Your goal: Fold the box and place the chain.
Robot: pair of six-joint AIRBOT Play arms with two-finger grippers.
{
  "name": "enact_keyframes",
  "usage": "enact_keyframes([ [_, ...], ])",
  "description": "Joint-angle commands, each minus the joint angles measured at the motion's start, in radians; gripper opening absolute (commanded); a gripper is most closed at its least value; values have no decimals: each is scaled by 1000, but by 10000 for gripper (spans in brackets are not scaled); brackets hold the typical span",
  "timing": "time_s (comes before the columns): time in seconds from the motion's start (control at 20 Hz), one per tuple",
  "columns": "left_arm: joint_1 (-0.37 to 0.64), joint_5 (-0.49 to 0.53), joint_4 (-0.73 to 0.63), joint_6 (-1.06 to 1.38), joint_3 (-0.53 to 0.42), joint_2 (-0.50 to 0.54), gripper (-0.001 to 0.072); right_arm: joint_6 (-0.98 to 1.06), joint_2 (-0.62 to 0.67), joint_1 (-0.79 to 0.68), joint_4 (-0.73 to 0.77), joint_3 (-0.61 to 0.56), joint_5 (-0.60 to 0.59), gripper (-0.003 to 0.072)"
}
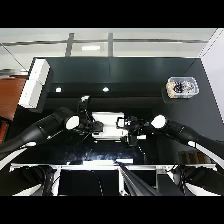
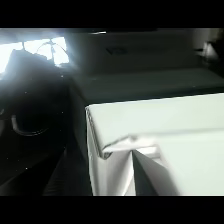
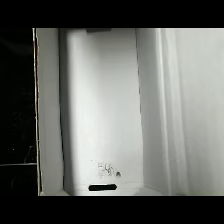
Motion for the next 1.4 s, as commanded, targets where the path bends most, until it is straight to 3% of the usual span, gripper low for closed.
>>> enact_keyframes([
  [0.0,-43,-62,43,-62,55,-70,412,0,-1,0,0,0,0,501],
  [0.1,-60,-65,48,-95,74,-95,347,0,-1,0,0,0,0,501],
  [0.2,-74,-72,79,-130,86,-106,331,0,-1,0,0,0,0,501],
  [0.8,-80,-69,120,-214,88,-106,328,0,-1,0,0,0,0,502],
  [0.85,-80,-66,120,-214,88,-106,260,0,-1,0,0,0,0,501],
  [0.9,-80,-66,119,-214,88,-106,246,0,-1,0,0,0,0,501],
  [1.35,-80,-68,117,-216,88,-113,221,0,-1,0,0,0,0,501],
])
